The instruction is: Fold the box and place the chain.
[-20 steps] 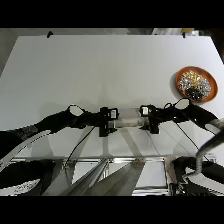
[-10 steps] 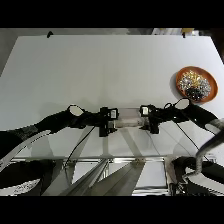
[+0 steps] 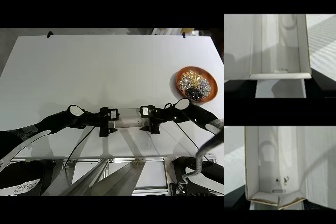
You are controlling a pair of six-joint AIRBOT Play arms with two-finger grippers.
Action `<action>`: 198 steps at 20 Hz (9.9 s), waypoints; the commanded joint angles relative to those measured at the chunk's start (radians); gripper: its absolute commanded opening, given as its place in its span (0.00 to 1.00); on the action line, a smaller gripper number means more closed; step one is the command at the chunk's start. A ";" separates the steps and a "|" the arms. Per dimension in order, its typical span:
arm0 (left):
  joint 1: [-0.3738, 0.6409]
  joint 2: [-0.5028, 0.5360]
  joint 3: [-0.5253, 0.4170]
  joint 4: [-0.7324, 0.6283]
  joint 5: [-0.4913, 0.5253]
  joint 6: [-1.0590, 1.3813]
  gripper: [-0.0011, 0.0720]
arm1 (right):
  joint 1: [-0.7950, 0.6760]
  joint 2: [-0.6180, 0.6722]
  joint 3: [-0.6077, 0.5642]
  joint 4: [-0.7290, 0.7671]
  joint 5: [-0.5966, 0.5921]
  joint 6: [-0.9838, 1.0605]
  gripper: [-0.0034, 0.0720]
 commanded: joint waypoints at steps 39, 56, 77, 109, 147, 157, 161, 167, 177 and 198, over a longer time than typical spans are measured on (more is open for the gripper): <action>0.000 0.000 0.001 0.002 -0.004 -0.001 0.51 | 0.055 0.259 0.004 0.011 -0.169 0.572 0.07; 0.000 0.000 0.001 0.002 -0.004 -0.001 0.51 | 0.008 0.251 -0.025 -0.180 0.003 0.065 0.30; 0.000 0.000 0.001 0.002 -0.004 -0.001 0.51 | 0.008 0.146 -0.035 -0.002 0.006 0.110 0.56; 0.000 0.000 0.001 0.002 -0.004 -0.001 0.51 | -0.269 0.053 -0.037 -0.020 0.179 1.170 0.07; 0.000 0.000 0.001 0.002 -0.004 -0.001 0.51 | 0.394 0.081 0.214 -0.607 0.071 2.284 0.52; 0.000 0.000 0.001 0.002 -0.004 -0.001 0.51 | 0.499 -0.049 0.286 -0.753 0.130 2.483 0.41; 0.000 0.000 0.001 0.002 -0.004 -0.001 0.51 | 0.509 -0.060 0.286 -0.790 0.130 2.501 0.33; 0.000 0.000 0.001 0.002 -0.004 -0.001 0.51 | 0.510 -0.061 0.286 -0.809 0.130 2.501 0.07; 0.000 0.000 0.001 0.002 -0.004 -0.001 0.51 | 0.469 0.087 0.286 -0.927 0.267 2.384 0.66; 0.000 0.000 0.001 0.002 -0.008 -0.001 0.51 | -0.402 -0.217 0.766 -0.914 0.346 1.859 0.34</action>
